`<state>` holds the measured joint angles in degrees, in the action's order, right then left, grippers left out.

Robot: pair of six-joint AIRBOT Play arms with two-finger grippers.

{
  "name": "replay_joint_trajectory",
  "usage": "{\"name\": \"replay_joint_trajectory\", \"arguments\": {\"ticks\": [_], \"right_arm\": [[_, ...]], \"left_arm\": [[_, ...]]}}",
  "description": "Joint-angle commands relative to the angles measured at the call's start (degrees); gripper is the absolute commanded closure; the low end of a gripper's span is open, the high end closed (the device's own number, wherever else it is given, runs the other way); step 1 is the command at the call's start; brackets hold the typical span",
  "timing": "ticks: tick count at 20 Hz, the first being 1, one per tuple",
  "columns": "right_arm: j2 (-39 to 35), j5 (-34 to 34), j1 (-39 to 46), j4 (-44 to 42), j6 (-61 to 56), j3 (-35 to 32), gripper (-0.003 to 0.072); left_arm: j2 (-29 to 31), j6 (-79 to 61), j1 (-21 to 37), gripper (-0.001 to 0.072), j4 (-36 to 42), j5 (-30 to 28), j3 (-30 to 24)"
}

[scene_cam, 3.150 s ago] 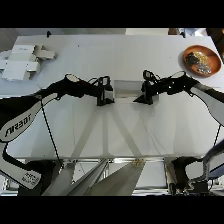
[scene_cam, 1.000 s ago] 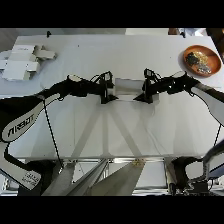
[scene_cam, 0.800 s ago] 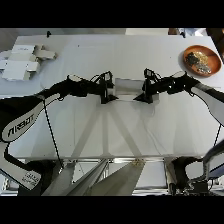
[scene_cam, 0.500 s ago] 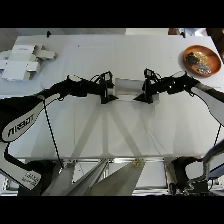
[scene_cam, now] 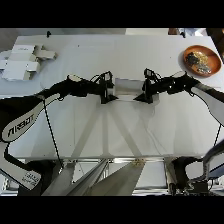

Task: Fold the box and place the chain.

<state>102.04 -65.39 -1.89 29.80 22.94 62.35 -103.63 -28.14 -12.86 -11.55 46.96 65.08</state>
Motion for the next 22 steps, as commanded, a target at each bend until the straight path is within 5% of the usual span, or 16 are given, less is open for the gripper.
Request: {"name": "replay_joint_trajectory", "arguments": {"ticks": [1,3,8,22], "right_arm": [[0.00,0.07,-0.07,-0.07,0.00,-0.02,0.0230],[0.00,0.07,-0.07,0.00,-0.02,-0.02,0.0215],[0.00,0.07,-0.07,-0.02,-0.02,-0.02,0.0000],[-6.60,0.00,4.35,6.73,-2.19,-0.02,-0.0008]], "left_arm": [[-0.02,0.00,-0.04,0.0329,-0.02,0.00,0.07],[-0.02,0.00,-0.04,0.0329,-0.02,0.00,0.07],[-0.02,0.00,-0.04,0.0329,0.00,0.00,0.07],[-0.02,0.00,-0.04,0.0329,0.00,0.02,0.07]]}}
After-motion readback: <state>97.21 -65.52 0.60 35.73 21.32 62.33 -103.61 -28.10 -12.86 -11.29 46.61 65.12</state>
